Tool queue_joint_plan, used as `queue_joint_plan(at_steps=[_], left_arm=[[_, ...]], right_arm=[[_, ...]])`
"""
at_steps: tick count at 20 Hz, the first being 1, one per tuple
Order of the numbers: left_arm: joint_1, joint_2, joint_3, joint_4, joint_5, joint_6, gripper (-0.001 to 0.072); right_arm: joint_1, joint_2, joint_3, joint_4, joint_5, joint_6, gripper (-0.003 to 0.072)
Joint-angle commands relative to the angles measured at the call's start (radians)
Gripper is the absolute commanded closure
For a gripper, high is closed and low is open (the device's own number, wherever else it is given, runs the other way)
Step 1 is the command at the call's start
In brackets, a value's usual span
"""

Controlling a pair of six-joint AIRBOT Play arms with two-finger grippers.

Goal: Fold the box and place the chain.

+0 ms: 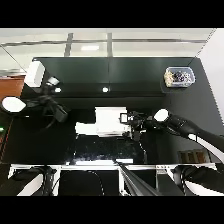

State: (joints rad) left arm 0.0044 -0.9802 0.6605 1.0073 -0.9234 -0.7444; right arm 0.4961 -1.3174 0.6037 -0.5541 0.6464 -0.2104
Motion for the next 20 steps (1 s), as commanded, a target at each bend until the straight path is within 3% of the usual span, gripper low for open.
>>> queue_joint_plan(at_steps=[1,3,6,10,15,20], left_arm=[[0.23,-0.04,0.006,0.048,-0.213,-0.468,0.0679],[0.319,-0.121,-0.018,-0.074,-0.296,-0.467,0.0679],[0.341,-0.238,-0.062,-0.236,-0.306,-0.414,0.0679],[0.188,-0.349,-0.073,-0.273,-0.286,-0.359,0.0681],[-0.051,-0.356,-0.068,-0.31,-0.158,-0.356,0.068],[-0.08,-0.358,-0.061,-0.341,-0.204,-0.267,0.068]], right_arm=[[0.0,0.0,0.001,0.0,0.0,0.0,0.0457],[0.0,0.0,0.001,0.002,0.0,0.0,0.0457],[0.0,0.0,0.001,0.002,0.0,0.001,0.0456],[0.0,0.0,0.001,0.002,0.0,0.0,0.0456],[0.0,0.0,0.001,0.002,0.0,0.0,0.0457],[0.0,0.0,0.001,0.002,0.0,0.0,0.0456]])
